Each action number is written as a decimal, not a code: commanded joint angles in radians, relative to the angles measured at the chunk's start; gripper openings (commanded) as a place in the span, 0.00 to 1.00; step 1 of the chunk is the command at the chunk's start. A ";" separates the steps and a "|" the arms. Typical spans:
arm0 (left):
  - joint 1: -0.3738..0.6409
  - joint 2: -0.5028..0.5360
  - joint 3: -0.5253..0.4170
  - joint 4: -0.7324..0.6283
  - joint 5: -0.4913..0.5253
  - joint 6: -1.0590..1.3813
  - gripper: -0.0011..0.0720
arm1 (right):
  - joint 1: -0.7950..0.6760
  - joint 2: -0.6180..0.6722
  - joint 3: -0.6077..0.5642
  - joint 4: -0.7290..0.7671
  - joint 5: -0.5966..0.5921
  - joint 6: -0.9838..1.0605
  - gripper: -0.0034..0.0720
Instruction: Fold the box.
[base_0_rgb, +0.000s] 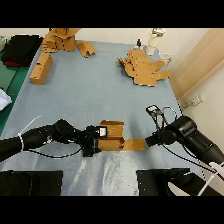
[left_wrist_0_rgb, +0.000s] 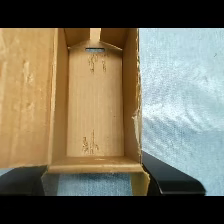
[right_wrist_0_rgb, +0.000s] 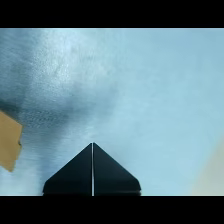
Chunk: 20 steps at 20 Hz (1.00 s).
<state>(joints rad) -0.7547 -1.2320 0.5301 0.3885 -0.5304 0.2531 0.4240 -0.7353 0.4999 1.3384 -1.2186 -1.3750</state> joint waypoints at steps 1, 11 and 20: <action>0.000 0.000 0.001 0.001 0.000 0.000 0.73 | -0.105 -0.010 -0.059 0.252 0.126 0.046 0.05; 0.000 0.000 0.001 0.000 0.000 0.000 0.73 | -0.087 -0.026 -0.159 0.627 0.289 -0.052 0.05; 0.000 0.000 0.001 0.000 0.000 0.000 0.73 | -0.086 0.064 -0.152 0.729 0.294 -0.117 0.27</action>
<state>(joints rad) -0.7547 -1.2320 0.5297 0.3889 -0.5308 0.2535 0.3367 -0.7071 0.3447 2.0468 -0.9264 -1.4761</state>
